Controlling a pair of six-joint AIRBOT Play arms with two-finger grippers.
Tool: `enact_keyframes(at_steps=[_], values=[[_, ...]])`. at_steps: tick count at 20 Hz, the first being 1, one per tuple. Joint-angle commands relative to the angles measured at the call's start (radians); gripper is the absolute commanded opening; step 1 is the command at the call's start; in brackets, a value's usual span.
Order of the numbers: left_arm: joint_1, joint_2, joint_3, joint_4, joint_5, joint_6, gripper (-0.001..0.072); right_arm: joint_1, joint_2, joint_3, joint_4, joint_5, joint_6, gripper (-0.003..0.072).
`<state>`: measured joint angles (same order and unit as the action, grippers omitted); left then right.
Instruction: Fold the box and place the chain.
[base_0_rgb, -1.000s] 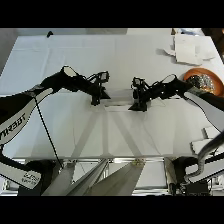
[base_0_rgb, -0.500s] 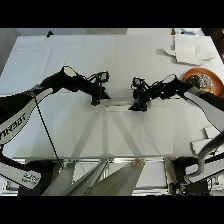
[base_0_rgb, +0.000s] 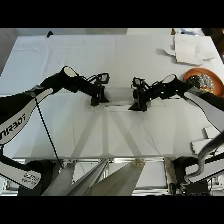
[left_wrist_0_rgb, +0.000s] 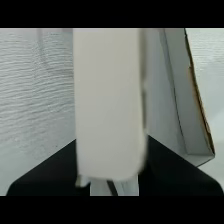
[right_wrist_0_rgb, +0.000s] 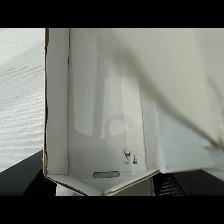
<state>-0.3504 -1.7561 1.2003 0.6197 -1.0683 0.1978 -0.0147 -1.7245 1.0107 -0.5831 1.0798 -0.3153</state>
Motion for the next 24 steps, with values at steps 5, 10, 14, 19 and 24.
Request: enact_keyframes(at_steps=[5,10,14,19,24], values=[[0.014,0.046,0.001,-0.004,-0.013,0.000,0.0296,0.000,0.000,0.000,0.000,0.001,0.001,0.0518],[0.094,0.167,0.001,0.003,-0.121,-0.088,0.0296,0.000,0.000,0.000,0.000,0.001,0.001,0.0518],[0.117,0.262,0.001,0.021,-0.226,-0.255,0.0192,0.000,0.000,0.000,0.000,0.001,0.001,0.0518],[0.031,0.269,-0.001,0.092,-0.332,-0.252,0.0012,0.000,0.000,0.000,0.000,0.001,0.000,0.0518],[-0.026,0.254,-0.001,0.050,-0.045,-0.332,0.0012,0.000,0.000,0.000,0.000,0.001,0.000,0.0518]])
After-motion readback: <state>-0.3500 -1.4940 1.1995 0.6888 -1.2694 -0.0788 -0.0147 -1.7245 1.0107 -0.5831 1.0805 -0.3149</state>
